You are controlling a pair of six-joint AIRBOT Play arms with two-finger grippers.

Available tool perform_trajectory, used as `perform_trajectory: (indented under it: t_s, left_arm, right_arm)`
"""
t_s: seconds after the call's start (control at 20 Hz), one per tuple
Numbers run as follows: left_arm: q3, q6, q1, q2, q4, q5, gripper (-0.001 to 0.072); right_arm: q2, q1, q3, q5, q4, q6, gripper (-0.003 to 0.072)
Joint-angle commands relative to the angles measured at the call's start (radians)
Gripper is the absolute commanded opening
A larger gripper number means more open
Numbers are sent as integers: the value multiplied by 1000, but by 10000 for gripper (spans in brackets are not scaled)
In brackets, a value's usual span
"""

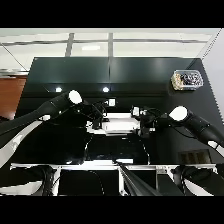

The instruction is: Fold the box and place the chain.

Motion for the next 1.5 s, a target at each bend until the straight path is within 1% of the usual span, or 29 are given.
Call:
perform_trajectory:
  t_s: [0.0, 0.35, 0.55, 0.75, 1.15, 1.2, 1.25, 1.3, 1.45]
  left_arm:
    - [1, -3, 0, 0, -1, 4, 31]
    - [1, -3, 0, 0, -1, 2, 31]
    - [1, -3, 0, 0, -1, 2, 31]
    - [1, -3, 0, 0, -1, 2, 31]
    - [1, -3, 0, -1, -1, 2, 31]
    - [1, -3, 0, -1, -1, 1, 31]
    - [1, -3, 0, -1, -1, 2, 31]
    - [1, -3, 0, -1, -1, 2, 31]
    - [2, -11, 0, 0, 0, -8, 40]
  right_arm:
    - [-8, 3, -31, 14, 14, -10, 702]
    - [-11, 2, -48, 4, 21, -56, 702]
    - [-41, 2, -51, 2, 1, -64, 702]
    - [-66, 2, -51, -32, 3, -82, 703]
    - [-95, 3, -51, -48, 27, -91, 701]
    - [-96, 3, -51, -48, 30, -94, 664]
    - [-96, 3, -51, -47, 29, -94, 528]
    - [-96, 3, -51, -48, 29, -94, 471]
    - [-96, 2, -51, -59, 29, -94, 471]
